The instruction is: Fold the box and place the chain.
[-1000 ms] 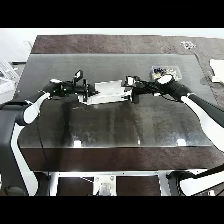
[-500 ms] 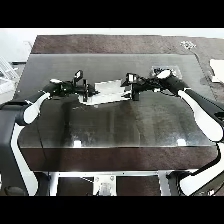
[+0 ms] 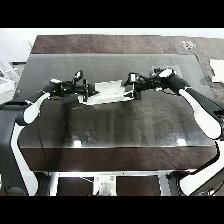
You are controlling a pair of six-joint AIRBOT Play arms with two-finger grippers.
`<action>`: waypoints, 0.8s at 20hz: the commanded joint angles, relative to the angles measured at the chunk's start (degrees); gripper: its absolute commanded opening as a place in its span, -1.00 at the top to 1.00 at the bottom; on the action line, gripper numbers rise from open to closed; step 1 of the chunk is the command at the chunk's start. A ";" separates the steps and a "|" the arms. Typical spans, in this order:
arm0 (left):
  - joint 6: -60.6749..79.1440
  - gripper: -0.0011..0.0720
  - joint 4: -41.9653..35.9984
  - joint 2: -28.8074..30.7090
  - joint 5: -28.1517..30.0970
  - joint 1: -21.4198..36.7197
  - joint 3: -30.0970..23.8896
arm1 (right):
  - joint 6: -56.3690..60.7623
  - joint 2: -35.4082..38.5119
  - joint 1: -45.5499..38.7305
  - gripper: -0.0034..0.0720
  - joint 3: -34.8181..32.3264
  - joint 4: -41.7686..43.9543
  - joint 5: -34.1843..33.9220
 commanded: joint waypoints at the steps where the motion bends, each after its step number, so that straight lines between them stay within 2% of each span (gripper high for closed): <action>1: 0.00 0.92 0.00 0.02 0.02 -0.02 0.00 | 1.46 -1.14 0.28 -0.78 0.66 0.81 3.13; 9: 0.00 0.92 0.00 0.02 0.02 -0.02 0.02 | 16.04 0.13 -2.23 -0.78 2.69 -12.50 4.46; 12: 0.00 0.92 0.00 0.02 0.02 -0.02 0.02 | 20.65 0.61 -1.92 -0.78 2.64 -12.74 9.07; 16: 0.00 0.92 0.00 0.02 0.02 0.00 0.00 | 25.44 2.08 -0.98 -0.78 2.27 -12.44 9.14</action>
